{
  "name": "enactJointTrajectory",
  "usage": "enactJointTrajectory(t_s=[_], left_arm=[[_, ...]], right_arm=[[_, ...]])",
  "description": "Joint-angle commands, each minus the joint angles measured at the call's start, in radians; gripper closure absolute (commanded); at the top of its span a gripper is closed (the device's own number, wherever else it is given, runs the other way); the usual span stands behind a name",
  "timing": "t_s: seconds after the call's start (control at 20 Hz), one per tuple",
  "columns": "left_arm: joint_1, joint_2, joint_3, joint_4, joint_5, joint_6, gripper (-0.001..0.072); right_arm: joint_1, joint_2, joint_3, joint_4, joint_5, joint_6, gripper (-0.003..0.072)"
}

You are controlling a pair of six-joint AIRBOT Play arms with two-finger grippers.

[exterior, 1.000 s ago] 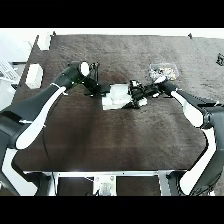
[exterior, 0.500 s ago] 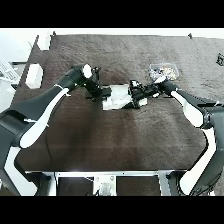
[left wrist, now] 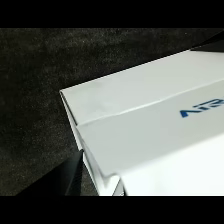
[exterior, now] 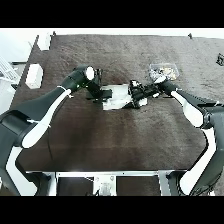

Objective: Fold the box and place the chain.

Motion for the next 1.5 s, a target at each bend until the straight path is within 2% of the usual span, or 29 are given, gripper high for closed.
enactJointTrajectory(t_s=[0.0,0.2,0.45,0.65,0.7,0.75,1.25,1.3,1.4,1.45], left_arm=[[-0.001,-0.018,0.026,0.004,-0.031,-0.013,0.0431],[-0.011,-0.091,0.141,0.038,-0.140,-0.036,0.0432],[-0.015,-0.138,0.219,0.076,-0.196,-0.076,0.0432],[-0.015,-0.202,0.323,0.103,-0.291,-0.098,0.0434],[-0.015,-0.209,0.337,0.106,-0.298,-0.100,0.0522],[-0.015,-0.213,0.340,0.108,-0.297,-0.100,0.0684],[-0.026,-0.217,0.339,0.125,-0.311,-0.101,0.0687],[-0.026,-0.216,0.339,0.117,-0.312,-0.101,0.0675],[-0.026,-0.212,0.340,0.104,-0.318,-0.101,0.0147],[-0.026,-0.211,0.340,0.101,-0.325,-0.101,0.0124]], right_arm=[[0.001,0.000,0.000,0.001,0.000,-0.001,0.0094],[0.001,0.000,0.000,0.001,0.000,-0.001,0.0094],[0.001,0.000,0.000,0.001,0.000,-0.001,0.0094],[0.001,0.000,0.000,0.001,0.000,-0.001,0.0094],[0.001,0.000,0.000,0.001,0.000,-0.001,0.0094],[0.001,0.000,0.000,0.001,0.000,-0.001,0.0094],[0.001,-0.001,0.000,0.001,0.000,-0.001,0.0094],[0.001,-0.001,0.000,0.001,0.000,-0.001,0.0094],[0.001,-0.001,0.000,0.001,0.000,-0.001,0.0094],[0.001,-0.001,0.000,0.001,0.000,-0.001,0.0094]])
